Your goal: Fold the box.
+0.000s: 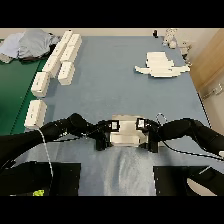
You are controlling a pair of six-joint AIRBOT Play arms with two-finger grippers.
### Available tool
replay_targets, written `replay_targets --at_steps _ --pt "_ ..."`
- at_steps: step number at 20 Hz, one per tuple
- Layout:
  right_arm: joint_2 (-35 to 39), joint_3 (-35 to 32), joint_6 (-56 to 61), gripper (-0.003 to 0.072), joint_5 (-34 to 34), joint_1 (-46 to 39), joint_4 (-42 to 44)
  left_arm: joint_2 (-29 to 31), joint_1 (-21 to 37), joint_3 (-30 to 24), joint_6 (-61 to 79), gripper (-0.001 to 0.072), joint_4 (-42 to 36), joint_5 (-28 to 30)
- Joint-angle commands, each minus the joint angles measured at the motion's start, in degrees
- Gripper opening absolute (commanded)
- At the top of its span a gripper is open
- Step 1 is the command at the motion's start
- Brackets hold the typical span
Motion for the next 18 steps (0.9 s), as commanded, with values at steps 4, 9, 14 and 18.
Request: replay_targets --at_steps 4,9,14,18 --pt "8.3 7.1 34.9 0.0720 -22.0 0.0 -24.6 0.0 0.0 0.0 0.1 0.0511 0.0 0.1" --pt "10.6 11.6 73.0 0.0631 -31.6 0.0 -5.4 0.0 0.0 0.0 0.1 0.0512 0.0 0.1" --pt "1.8 10.9 76.5 0.0498 -2.1 0.0 14.6 0.0 0.0 0.0 0.1 0.0512 0.0 0.1" --pt "-9.9 15.4 75.5 0.0377 3.0 0.0 13.6 0.0 0.0 0.0 0.1 0.0512 0.0 0.1"
